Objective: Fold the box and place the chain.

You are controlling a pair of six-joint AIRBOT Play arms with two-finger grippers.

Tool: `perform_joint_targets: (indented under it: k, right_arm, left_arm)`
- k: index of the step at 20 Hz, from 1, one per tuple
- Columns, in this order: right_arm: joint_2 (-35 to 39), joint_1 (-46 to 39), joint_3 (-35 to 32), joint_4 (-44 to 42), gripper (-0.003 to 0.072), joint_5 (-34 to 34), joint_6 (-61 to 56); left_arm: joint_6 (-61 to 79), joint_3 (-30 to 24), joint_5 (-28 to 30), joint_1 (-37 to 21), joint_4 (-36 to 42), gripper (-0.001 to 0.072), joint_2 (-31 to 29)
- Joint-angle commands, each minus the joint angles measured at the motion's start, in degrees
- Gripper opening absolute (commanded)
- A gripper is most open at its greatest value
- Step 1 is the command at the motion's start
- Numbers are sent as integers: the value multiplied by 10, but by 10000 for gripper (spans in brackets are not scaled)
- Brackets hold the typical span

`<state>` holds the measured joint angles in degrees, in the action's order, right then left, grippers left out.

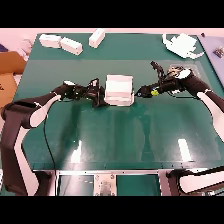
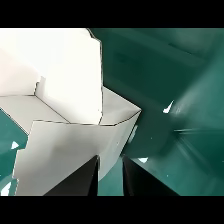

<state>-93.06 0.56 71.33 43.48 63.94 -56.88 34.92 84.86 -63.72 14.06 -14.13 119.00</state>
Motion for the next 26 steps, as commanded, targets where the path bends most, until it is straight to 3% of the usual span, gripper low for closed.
perform_joint_targets:
  k: [1, 12, 22, 26]
  right_arm:
    - [0, 1, 1, -5, 192, 7, 1]
    - [-3, 32, -2, -15, 273, 7, 1]
    - [-6, 42, -3, -6, 275, -9, -1]
    - [-6, 46, -3, -4, 314, -20, -17]
  left_arm:
    - [0, 0, 0, 0, 0, 357, 0]
    - [0, 0, 0, 0, 0, 357, 0]
    - [0, 0, -4, 0, 0, 357, 0]
    - [0, 0, -4, 0, 0, 357, 0]
